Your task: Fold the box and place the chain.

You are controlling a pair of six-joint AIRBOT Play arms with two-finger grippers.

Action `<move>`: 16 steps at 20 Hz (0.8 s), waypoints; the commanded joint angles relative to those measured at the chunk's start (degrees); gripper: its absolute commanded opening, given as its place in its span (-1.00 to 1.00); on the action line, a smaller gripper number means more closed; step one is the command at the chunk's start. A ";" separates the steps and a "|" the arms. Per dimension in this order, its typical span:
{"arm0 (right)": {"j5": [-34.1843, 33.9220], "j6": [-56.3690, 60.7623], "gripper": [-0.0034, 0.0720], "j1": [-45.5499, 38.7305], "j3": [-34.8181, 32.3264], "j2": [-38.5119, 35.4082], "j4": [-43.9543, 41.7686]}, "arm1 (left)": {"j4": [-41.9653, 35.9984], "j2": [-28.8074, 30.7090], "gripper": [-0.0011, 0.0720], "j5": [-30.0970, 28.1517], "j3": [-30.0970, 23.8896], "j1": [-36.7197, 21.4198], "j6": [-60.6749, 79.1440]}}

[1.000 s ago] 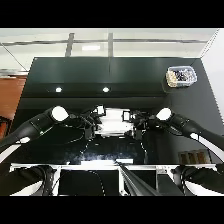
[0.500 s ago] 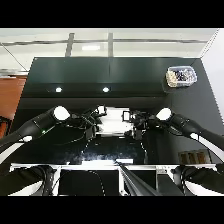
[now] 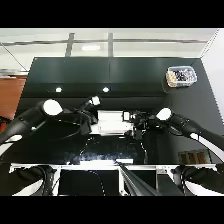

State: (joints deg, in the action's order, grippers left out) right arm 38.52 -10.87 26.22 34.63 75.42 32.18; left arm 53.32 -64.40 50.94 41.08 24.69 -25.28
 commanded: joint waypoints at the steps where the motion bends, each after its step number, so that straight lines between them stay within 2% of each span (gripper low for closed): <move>1: 0.02 0.00 -0.30 0.02 -0.02 0.02 0.00 | 12.15 6.29 -0.89 5.84 1.70 -6.99 -18.75; 4: 0.04 0.00 -0.29 0.02 -0.02 0.02 0.00 | 12.26 7.45 -0.88 5.95 -0.63 -17.20 -37.48; 6: 0.04 -0.02 -0.30 0.02 -0.02 0.02 0.00 | 11.47 6.71 -0.88 8.48 -3.96 -23.71 -48.19; 7: 0.02 0.00 -0.30 0.02 -0.02 0.02 0.00 | 8.72 5.97 -0.88 9.14 -6.19 -26.75 -56.81; 9: 0.04 0.00 -0.30 0.02 -0.02 0.02 0.00 | -4.55 3.48 -0.88 10.47 -11.17 -31.28 -55.17; 11: 0.02 0.00 -0.30 0.02 -0.02 0.02 0.00 | -17.57 0.13 -0.88 11.10 -15.34 -32.83 -45.27; 12: 0.04 0.00 -0.30 0.02 -0.02 0.02 0.00 | -20.68 -1.86 -0.89 11.10 -16.44 -32.48 -42.03; 16: 0.04 0.00 -0.30 0.02 -0.02 0.02 0.00 | -21.77 -9.35 -0.89 7.41 -16.06 -25.29 -40.57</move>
